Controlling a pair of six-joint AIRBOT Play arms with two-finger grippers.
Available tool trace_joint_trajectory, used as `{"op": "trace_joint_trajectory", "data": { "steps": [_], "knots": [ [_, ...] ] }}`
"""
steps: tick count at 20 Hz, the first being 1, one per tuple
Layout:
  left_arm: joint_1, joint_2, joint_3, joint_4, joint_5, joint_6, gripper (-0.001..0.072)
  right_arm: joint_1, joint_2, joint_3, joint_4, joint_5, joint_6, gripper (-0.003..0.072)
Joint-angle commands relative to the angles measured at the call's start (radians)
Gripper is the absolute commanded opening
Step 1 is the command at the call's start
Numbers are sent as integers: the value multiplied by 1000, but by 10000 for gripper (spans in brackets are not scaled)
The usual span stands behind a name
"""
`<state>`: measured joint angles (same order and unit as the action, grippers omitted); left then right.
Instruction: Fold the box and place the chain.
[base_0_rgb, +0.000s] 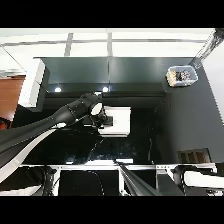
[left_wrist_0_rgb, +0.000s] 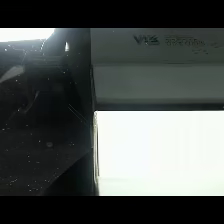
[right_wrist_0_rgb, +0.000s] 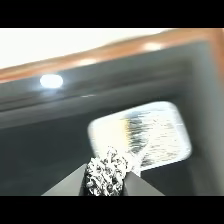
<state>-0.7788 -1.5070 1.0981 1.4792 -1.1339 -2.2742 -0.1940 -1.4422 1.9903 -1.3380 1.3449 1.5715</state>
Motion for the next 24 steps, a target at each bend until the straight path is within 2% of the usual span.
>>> {"op": "trace_joint_trajectory", "data": {
  "steps": [1, 5, 9, 16, 24],
  "knots": [
    [0, 1, 1, 0, -3, 0, 24, 19, 194, -127, 188, 19, -68, 9],
    [0, 1, 1, -4, -5, 0, 24, 113, 429, -362, 227, 47, -97, 8],
    [0, 1, 1, -3, -4, 0, 24, 211, 520, -465, 372, 196, -118, 9],
    [0, 1, 1, -3, -5, 0, 24, 383, 521, -473, 519, 205, -118, 9],
    [0, 1, 1, -3, -5, 0, 24, 537, 480, -473, 526, 106, -118, 9]
  ]
}}
